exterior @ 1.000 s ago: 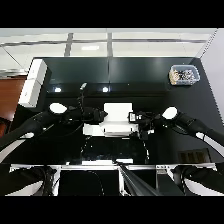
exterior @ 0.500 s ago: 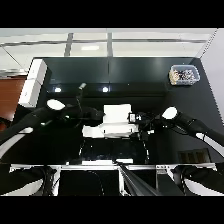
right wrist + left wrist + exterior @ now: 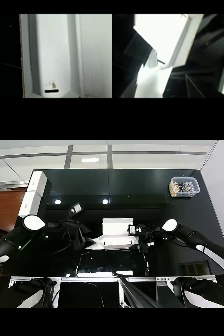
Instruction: Fold the box and place the chain.
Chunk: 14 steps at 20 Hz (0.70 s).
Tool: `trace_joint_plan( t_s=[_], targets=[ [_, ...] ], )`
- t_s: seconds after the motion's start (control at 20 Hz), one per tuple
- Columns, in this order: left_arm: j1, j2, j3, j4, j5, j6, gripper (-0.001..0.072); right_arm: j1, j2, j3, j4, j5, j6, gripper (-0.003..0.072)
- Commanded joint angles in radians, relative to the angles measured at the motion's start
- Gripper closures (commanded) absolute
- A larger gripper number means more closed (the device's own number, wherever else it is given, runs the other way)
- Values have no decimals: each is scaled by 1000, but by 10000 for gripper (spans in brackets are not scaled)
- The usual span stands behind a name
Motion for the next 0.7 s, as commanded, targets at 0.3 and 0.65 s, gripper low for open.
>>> trace_joint_plan(
  t_s=[0.3,0.65],
  targets=[
    [-139,-126,-17,48,172,410,23,1,0,0,0,0,0,403],
    [-182,-136,-12,-32,207,410,305,1,0,0,0,0,0,403]
  ],
)
